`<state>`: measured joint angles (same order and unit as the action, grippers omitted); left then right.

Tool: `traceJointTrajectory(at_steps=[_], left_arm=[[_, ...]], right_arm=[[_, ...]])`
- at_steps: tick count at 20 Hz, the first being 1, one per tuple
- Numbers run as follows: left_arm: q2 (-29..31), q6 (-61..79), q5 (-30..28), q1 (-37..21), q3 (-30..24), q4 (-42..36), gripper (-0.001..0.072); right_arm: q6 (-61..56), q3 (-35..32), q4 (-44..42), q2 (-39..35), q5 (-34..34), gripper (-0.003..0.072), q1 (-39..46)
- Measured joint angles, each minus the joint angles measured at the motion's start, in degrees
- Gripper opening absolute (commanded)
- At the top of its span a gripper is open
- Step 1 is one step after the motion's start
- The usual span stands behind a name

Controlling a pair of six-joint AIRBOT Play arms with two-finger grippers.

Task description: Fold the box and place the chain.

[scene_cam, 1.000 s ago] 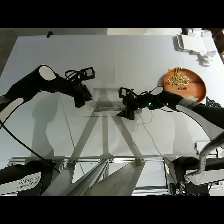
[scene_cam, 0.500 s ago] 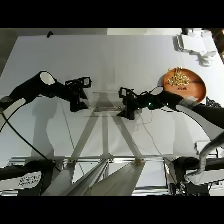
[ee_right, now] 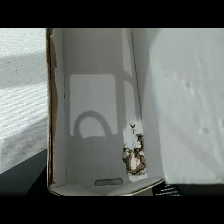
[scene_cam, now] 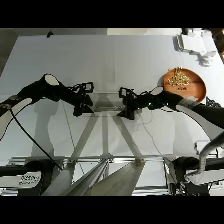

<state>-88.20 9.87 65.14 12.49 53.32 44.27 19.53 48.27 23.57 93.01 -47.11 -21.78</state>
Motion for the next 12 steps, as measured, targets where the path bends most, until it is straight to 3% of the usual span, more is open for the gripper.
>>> traceJointTrajectory(at_steps=[1, 5, 7, 11, 12], left_arm=[[0.0, 0.7, 0.3, 0.0, 0.0, -0.1, 0.0258], [-0.1, 3.4, 0.2, 0.1, 0.0, -0.7, 0.0249], [-0.1, 4.2, -0.6, 0.3, 0.0, -0.8, 0.0106], [-0.2, 5.1, -1.3, 1.0, 0.0, -1.0, 0.0006], [-0.2, 5.2, -1.4, 1.1, 0.0, -1.2, 0.0013]], right_arm=[[0.0, 0.0, 0.0, 0.0, 0.0, 0.0401, 0.0], [0.0, 0.0, 0.0, 0.0, 0.0, 0.0401, 0.0], [0.0, 0.0, 0.0, 0.0, 0.0, 0.0401, 0.0], [0.0, 0.0, 0.0, 0.0, 0.0, 0.0401, 0.0], [0.0, 0.0, 0.0, 0.0, 0.0, 0.0401, 0.0]])
